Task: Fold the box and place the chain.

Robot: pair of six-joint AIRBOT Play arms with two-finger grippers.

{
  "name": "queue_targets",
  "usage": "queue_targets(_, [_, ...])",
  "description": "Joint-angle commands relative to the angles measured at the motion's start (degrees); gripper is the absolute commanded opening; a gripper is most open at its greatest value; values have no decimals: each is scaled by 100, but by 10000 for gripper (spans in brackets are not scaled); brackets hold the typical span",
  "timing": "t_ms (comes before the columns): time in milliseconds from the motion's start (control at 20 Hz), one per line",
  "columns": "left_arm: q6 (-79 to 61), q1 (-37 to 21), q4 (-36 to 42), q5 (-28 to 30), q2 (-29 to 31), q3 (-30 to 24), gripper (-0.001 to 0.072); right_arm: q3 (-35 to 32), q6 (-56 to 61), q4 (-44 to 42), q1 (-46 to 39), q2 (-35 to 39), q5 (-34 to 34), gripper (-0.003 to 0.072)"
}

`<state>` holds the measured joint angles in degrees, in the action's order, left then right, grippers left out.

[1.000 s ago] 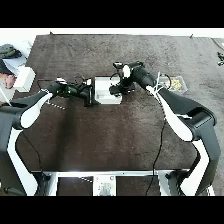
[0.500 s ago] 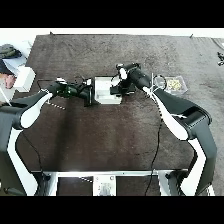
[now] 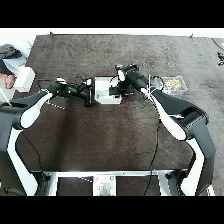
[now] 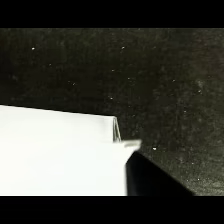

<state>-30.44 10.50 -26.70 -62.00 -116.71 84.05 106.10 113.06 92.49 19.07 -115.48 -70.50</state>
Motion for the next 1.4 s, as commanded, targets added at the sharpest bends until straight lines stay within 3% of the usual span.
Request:
queue_targets(0, [0,-2,-2,0,-2,-2,286,2,83,74,9,-63,-28,110])
queue_targets(300, [0,-2,-2,0,-2,-2,286,2,83,122,9,-79,-24,115])
queue_targets(350, [0,-2,-2,0,-2,-2,286,4,81,122,4,-74,-26,251])
queue_targets(400, [-2,-2,-2,0,-2,-2,286,4,79,120,2,-59,-28,465])
queue_targets(450, [-2,-2,-2,0,-2,-2,286,4,76,120,0,-24,-39,511])
queue_targets(1000, [-2,-2,-2,0,-2,-2,286,2,-170,72,4,321,-481,495])
queue_targets(1350, [-2,-2,-2,0,-2,-2,286,2,-1167,142,-129,1423,-155,494])
